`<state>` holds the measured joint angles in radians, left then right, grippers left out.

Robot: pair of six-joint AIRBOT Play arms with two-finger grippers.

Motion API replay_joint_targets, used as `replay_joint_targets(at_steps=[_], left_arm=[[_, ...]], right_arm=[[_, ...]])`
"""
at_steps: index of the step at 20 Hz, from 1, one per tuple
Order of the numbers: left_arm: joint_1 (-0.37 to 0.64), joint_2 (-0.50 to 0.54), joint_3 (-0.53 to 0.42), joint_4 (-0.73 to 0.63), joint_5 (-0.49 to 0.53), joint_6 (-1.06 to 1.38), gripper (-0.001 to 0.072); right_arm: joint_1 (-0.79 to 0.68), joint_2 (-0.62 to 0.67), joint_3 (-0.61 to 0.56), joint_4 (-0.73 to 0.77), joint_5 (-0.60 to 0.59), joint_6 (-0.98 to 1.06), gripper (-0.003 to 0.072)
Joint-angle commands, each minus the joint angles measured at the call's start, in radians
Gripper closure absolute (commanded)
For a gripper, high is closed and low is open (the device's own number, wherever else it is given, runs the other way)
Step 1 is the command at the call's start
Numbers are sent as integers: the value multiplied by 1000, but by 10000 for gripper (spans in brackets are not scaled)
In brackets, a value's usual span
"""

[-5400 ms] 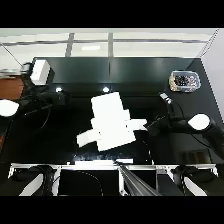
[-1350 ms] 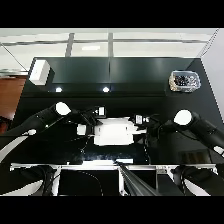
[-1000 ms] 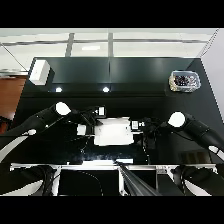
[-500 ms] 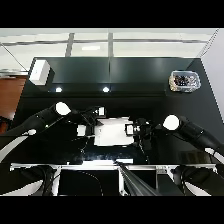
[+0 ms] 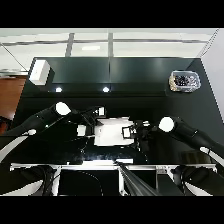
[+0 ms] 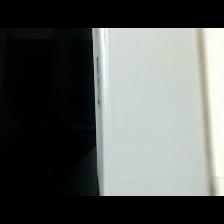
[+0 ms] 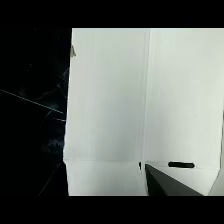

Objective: Fold the box and place the chain.

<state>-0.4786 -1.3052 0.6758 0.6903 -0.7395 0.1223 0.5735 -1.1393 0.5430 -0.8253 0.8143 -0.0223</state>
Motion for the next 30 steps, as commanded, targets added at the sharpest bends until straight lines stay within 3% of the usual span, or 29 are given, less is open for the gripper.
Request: replay_joint_targets(at_steps=[1,8,19,30], left_arm=[[0,0,0,0,1,0,680],[0,0,0,0,1,0,681],[0,0,0,0,1,0,680],[0,0,0,0,-2,0,681]], right_arm=[[39,-19,0,14,-45,0,58],[46,-16,0,71,-100,5,58],[18,108,0,39,-192,199,58],[-63,123,1,55,-220,156,59]])
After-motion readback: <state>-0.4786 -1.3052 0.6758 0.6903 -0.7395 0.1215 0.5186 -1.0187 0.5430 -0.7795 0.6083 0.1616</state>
